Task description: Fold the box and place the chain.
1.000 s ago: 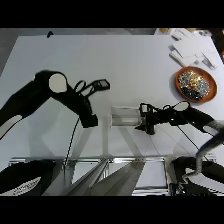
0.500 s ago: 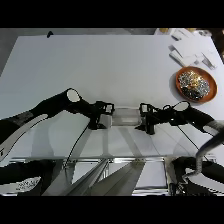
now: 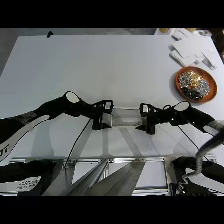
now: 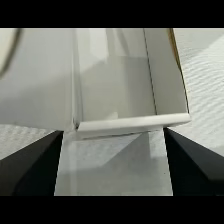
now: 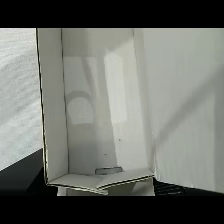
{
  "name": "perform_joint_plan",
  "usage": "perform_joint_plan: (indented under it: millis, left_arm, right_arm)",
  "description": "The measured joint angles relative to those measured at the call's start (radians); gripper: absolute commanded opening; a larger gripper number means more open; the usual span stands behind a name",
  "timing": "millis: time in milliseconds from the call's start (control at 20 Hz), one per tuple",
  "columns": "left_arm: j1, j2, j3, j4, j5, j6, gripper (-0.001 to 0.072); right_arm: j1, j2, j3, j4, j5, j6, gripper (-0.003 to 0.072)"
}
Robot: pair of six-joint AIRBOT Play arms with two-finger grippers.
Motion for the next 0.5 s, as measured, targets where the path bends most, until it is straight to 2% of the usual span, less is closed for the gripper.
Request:
perform_joint_plan:
  millis: [500]
  left_arm:
    - [0.002, -0.001, -0.009, 0.027, -0.021, 0.005, 0.0703]
  right_arm:
    - [0.001, 0.0, 0.0, 0.002, -0.002, 0.003, 0.0261]
